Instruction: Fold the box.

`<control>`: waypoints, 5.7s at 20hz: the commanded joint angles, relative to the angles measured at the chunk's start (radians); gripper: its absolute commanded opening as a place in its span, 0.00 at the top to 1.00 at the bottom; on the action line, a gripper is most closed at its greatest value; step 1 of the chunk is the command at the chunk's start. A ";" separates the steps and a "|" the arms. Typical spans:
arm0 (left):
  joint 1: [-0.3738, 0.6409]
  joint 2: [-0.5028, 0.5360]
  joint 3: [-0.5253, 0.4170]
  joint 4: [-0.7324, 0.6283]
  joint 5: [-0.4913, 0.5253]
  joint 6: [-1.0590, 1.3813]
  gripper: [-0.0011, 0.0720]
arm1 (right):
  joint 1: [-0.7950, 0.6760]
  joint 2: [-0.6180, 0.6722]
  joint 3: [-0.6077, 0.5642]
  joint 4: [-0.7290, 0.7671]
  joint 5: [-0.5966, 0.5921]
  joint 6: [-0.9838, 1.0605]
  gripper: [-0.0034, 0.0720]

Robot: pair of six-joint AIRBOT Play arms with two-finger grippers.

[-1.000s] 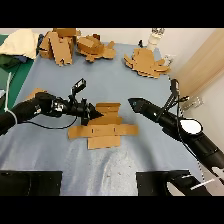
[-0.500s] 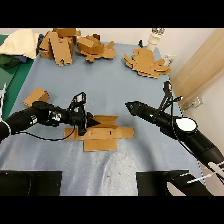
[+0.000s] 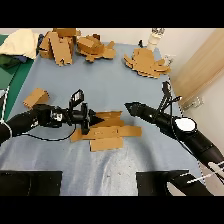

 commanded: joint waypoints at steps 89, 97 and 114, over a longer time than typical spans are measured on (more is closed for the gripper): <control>-0.084 -0.063 -0.040 0.089 -0.045 -0.085 0.97 | 0.003 -0.038 0.001 -0.069 0.030 0.000 0.60; -0.084 -0.063 -0.039 0.084 -0.023 -0.085 0.97 | 0.000 -0.037 0.026 -0.112 0.041 0.094 0.60; -0.084 -0.063 -0.039 0.084 -0.024 -0.085 0.97 | 0.554 0.340 0.035 -1.239 0.669 0.476 0.86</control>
